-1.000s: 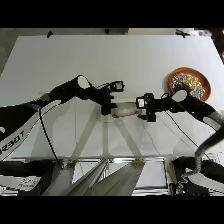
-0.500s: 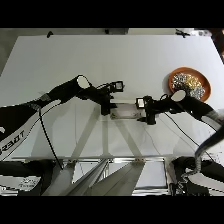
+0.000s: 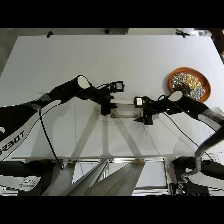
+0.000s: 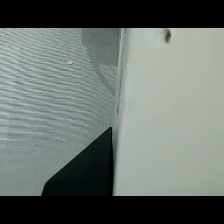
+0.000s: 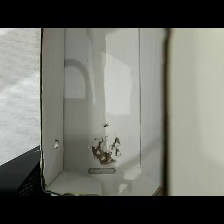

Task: Fold the box and place the chain.

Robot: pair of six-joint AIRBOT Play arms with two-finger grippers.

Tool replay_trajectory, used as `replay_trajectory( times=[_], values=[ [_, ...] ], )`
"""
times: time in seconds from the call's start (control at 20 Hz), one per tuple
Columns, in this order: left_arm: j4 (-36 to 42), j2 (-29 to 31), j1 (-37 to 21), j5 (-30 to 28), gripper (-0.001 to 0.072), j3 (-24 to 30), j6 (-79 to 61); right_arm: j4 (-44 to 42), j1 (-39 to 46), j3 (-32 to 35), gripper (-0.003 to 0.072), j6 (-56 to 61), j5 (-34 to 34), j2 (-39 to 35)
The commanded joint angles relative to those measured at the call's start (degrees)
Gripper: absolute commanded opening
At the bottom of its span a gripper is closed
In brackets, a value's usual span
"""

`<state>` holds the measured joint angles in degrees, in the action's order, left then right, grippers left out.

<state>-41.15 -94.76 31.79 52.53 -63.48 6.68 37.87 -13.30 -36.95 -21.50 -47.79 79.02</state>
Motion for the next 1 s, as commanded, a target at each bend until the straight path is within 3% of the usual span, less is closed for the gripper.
replay_trajectory(
  times=[0.0,0.35,0.45,0.55,0.95],
  values=[
    [-0.04,-0.04,0.02,-0.02,0.0014,0.02,0.00,0.76,0.15,-0.02,0.0620,0.00,0.87,0.85],
    [-0.04,-0.04,0.02,-0.02,0.0014,0.02,0.00,1.14,0.15,-0.02,0.0560,0.02,0.94,1.25],
    [-0.04,-0.04,0.02,-0.02,0.0014,0.02,0.00,1.09,0.15,-0.02,0.0513,0.02,0.90,1.25],
    [-0.04,-0.04,0.02,-0.02,0.0014,0.02,0.00,1.11,0.15,-0.02,0.0386,0.02,0.59,1.25],
    [-0.04,-0.04,0.02,-0.02,0.0014,0.02,0.00,1.11,0.15,-0.02,0.0382,0.02,0.66,1.22]
  ],
)
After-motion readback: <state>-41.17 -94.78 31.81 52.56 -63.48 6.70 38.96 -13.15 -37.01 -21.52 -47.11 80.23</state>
